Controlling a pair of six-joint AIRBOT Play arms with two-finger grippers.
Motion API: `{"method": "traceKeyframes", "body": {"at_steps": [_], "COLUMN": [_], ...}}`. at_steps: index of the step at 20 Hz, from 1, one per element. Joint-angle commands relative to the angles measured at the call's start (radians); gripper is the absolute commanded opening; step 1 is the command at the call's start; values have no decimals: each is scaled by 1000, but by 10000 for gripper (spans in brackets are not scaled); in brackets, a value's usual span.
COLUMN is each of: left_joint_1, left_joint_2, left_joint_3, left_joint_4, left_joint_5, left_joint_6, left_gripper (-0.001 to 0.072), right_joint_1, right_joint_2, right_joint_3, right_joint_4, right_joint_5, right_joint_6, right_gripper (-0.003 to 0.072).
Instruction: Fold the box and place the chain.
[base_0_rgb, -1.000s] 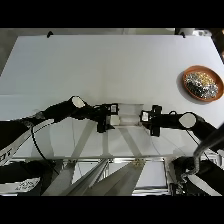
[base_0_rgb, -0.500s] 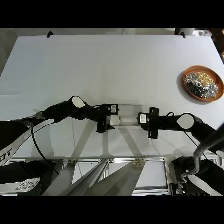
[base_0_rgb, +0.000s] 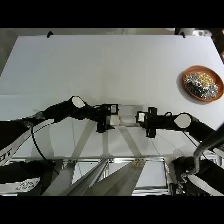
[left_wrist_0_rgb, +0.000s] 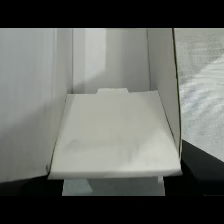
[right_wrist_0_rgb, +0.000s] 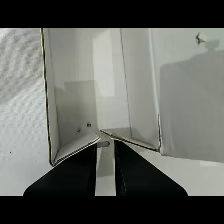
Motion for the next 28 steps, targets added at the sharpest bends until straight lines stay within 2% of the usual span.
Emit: {"method": "traceKeyframes", "body": {"at_steps": [1, 2, 3, 6, 9, 10, 11, 12, 13, 14, 18, 23, 28], "left_joint_1": [0, 0, 0, 0, 0, 0, 0, 0, 0, 0, 0, 0, 0], "left_joint_2": [0, 0, 0, 0, 0, 0, 0, 0, 0, 0, 0, 0, 0], "left_joint_3": [0, 0, 0, 0, 0, 0, 0, 0, 0, 0, 0, 0, 0], "left_joint_4": [-1, -1, -1, -1, -1, -1, -1, -1, -1, -1, -1, -1, -1], "left_joint_5": [0, 0, 0, 0, 0, 0, 0, 0, 0, 0, 0, 0, 0], "left_joint_6": [-1, -1, -1, 0, -1, -1, -1, 0, 0, -1, -1, -1, 0], "left_gripper": [387, 387, 387, 387, 387, 387, 387, 387, 387, 387, 387, 387, 387], "right_joint_1": [22, 28, 32, 32, 32, 32, 32, 32, 32, 32, 31, 31, 31], "right_joint_2": [-16, -17, -17, -17, -21, -24, -29, -31, -31, -30, -21, 58, 215], "right_joint_3": [0, 0, 0, 0, 0, 0, 0, 0, 0, 0, 0, 0, 0], "right_joint_4": [45, 87, 124, 154, 154, 154, 154, 154, 154, 154, 103, -119, -130], "right_joint_5": [0, 0, 0, 0, 0, 0, 0, -2, -2, -1, 1, 32, 108], "right_joint_6": [-37, -70, -107, -140, -139, -139, -139, -138, -138, -138, -84, 211, 361], "right_gripper": [115, 163, 261, 302, 476, 475, 464, 383, 149, 19, 14, 14, 14]}}
